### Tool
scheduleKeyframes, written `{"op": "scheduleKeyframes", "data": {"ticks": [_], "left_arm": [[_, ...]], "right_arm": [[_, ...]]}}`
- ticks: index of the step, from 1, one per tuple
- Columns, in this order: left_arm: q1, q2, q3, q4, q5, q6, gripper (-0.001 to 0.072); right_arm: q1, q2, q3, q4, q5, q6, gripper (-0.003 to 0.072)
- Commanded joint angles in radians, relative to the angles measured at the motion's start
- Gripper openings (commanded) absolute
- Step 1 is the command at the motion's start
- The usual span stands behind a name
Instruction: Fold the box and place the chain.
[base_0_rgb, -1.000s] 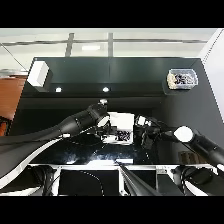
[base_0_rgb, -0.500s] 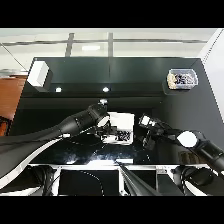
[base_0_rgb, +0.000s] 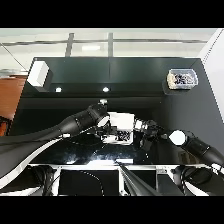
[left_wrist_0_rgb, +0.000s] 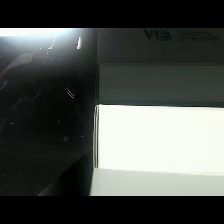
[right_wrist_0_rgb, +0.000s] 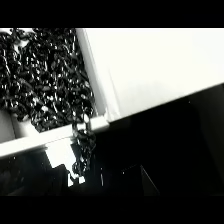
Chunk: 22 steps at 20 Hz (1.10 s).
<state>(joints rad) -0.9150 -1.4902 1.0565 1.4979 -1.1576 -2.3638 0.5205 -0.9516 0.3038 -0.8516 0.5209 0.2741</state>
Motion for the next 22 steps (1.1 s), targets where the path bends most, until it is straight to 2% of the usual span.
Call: {"op": "scheduleKeyframes", "data": {"ticks": [1, 2, 3, 4, 5, 6, 10, 13, 15, 18, 20, 22], "left_arm": [[0.000, -0.001, 0.000, 0.000, 0.000, 0.000, 0.0032], [0.000, -0.001, 0.000, 0.000, 0.000, 0.000, 0.0032], [0.000, -0.001, 0.000, -0.001, 0.000, 0.000, 0.0032], [0.000, -0.001, 0.000, -0.013, 0.000, 0.000, 0.0032], [0.000, -0.001, 0.000, -0.019, 0.001, 0.000, 0.0032], [0.000, -0.001, 0.000, -0.019, 0.001, 0.000, 0.0032], [0.000, -0.001, 0.000, -0.018, 0.000, 0.000, 0.0032], [0.000, -0.001, 0.000, -0.018, 0.001, 0.000, 0.0031], [0.000, -0.001, 0.000, -0.018, 0.001, 0.000, 0.0031], [0.000, -0.001, 0.000, -0.017, 0.005, 0.000, 0.0032], [0.000, -0.001, 0.000, -0.017, 0.005, 0.000, 0.0032], [0.000, -0.001, 0.000, -0.017, 0.005, 0.000, 0.0032]], "right_arm": [[0.005, -0.009, -0.001, 0.014, -0.009, -0.021, 0.0542], [0.005, -0.009, -0.001, 0.014, -0.008, -0.020, 0.0399], [0.005, -0.009, -0.001, 0.014, -0.008, -0.020, 0.0304], [0.005, -0.009, -0.001, 0.014, -0.008, -0.020, 0.0302], [0.005, -0.009, -0.001, 0.014, -0.005, -0.020, 0.0220], [0.005, -0.009, -0.001, 0.014, 0.000, -0.019, 0.0019], [0.005, -0.003, 0.014, 0.008, 0.037, -0.001, 0.0029], [-0.008, 0.032, 0.058, -0.075, 0.114, 0.127, 0.0030], [-0.036, 0.078, 0.105, -0.142, 0.229, 0.221, 0.0031], [-0.066, 0.168, 0.216, -0.132, 0.424, 0.333, 0.0031], [-0.065, 0.214, 0.270, -0.043, 0.471, 0.367, 0.0031], [-0.064, 0.222, 0.278, 0.151, 0.460, 0.370, 0.0031]]}}
